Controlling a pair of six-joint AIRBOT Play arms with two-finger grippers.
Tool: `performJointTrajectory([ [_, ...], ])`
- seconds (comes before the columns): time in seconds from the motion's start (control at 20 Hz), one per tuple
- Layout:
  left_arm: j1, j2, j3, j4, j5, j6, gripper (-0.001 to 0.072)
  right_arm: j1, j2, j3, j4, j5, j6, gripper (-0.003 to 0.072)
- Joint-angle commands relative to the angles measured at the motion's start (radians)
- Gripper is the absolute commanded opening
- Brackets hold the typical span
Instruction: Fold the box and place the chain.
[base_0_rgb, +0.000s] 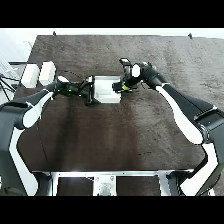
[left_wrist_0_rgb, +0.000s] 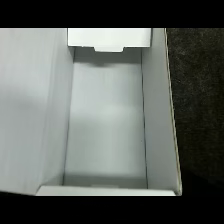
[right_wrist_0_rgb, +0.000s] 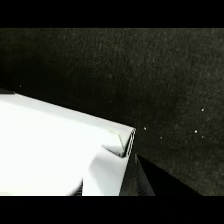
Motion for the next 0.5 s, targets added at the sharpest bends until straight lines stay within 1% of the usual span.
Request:
performJointTrajectory([
  [0.0, 0.001, 0.000, 0.000, 0.000, 0.000, 0.000, 0.0628, 0.008, -0.029, 0.035, -0.023, 0.024, 0.025, 0.0370],
  [0.35, 0.001, 0.000, 0.000, 0.001, 0.000, 0.000, 0.0628, 0.008, -0.058, 0.043, -0.023, 0.073, 0.029, 0.0370],
  [0.45, 0.001, 0.000, 0.000, 0.001, 0.000, 0.000, 0.0628, 0.008, -0.072, 0.064, -0.039, 0.083, 0.029, 0.0370],
])
